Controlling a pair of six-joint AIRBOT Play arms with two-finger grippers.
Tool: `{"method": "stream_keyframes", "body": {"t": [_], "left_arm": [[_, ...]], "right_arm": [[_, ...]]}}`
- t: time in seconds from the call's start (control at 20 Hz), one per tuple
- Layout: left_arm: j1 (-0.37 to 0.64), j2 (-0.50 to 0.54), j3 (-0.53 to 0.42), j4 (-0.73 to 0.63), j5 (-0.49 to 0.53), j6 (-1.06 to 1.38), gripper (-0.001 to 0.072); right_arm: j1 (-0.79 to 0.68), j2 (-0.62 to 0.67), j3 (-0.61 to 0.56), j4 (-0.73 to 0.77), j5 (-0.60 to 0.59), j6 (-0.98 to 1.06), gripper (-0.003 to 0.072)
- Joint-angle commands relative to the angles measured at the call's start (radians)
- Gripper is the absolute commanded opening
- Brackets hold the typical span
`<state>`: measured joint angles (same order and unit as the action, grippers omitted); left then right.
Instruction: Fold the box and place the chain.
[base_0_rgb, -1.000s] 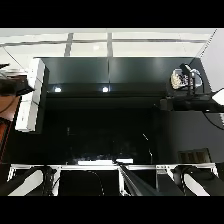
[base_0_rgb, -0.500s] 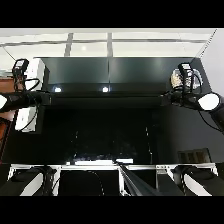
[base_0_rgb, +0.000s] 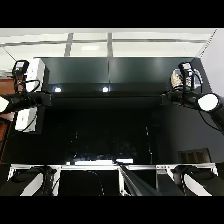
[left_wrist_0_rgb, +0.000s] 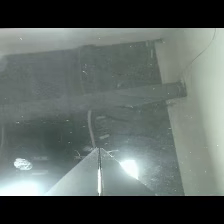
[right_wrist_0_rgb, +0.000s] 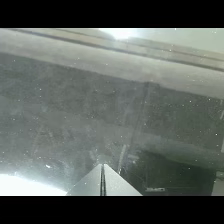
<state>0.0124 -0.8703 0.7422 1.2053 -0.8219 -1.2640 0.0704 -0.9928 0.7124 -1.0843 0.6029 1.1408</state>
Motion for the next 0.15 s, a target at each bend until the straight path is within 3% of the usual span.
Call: {"method": "stream_keyframes", "body": {"t": [0.0, 0.1], "left_arm": [[-0.001, 0.001, 0.0, 0.002, 0.003, -0.001, 0.0026], [-0.001, 0.001, 0.0, 0.002, 0.003, -0.001, 0.0026]], "right_arm": [[0.0, -0.001, 0.0, -0.001, -0.002, -0.001, 0.0014], [0.0, -0.001, 0.0, -0.002, -0.002, -0.001, 0.0013]]}}
